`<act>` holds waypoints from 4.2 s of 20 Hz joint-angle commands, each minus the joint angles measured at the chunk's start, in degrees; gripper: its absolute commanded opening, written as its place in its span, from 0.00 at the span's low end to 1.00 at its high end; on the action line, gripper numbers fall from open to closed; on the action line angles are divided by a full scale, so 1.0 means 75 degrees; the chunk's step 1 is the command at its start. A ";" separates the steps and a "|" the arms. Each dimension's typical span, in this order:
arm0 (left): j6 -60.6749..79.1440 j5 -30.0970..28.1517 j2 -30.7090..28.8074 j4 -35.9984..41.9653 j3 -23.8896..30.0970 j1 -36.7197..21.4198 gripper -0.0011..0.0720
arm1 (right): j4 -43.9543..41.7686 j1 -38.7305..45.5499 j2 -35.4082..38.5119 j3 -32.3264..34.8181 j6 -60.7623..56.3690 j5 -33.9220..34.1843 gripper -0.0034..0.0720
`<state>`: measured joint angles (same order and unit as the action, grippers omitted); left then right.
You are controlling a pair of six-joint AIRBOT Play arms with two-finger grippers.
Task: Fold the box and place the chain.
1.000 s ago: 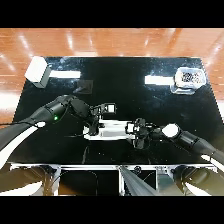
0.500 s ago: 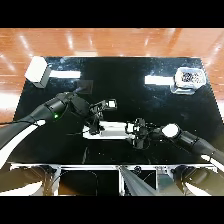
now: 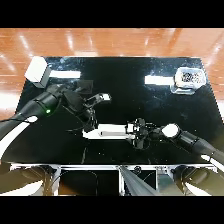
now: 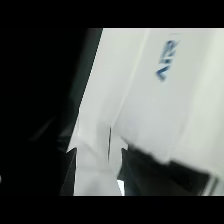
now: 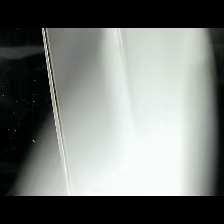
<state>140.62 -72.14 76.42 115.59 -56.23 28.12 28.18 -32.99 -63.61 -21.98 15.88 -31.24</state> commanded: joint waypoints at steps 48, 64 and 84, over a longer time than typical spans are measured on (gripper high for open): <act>-0.3418 1.2246 -0.1647 0.2404 0.4674 0.4036 0.04 | 0.0076 -0.0047 -0.0015 0.0003 -0.0061 0.0076 0.70; -0.4575 0.9611 -0.1676 0.1486 0.3789 0.3115 0.04 | 0.0050 -0.0044 -0.0015 0.0003 -0.0064 0.0082 0.70; 0.2078 0.0743 -0.3241 0.2037 0.2751 -0.2159 0.03 | 0.0050 -0.0044 -0.0015 0.0003 -0.0262 0.0300 0.70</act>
<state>138.21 -54.76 48.71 122.69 -32.91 14.85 28.58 -33.34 -63.70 -21.98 14.02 -29.10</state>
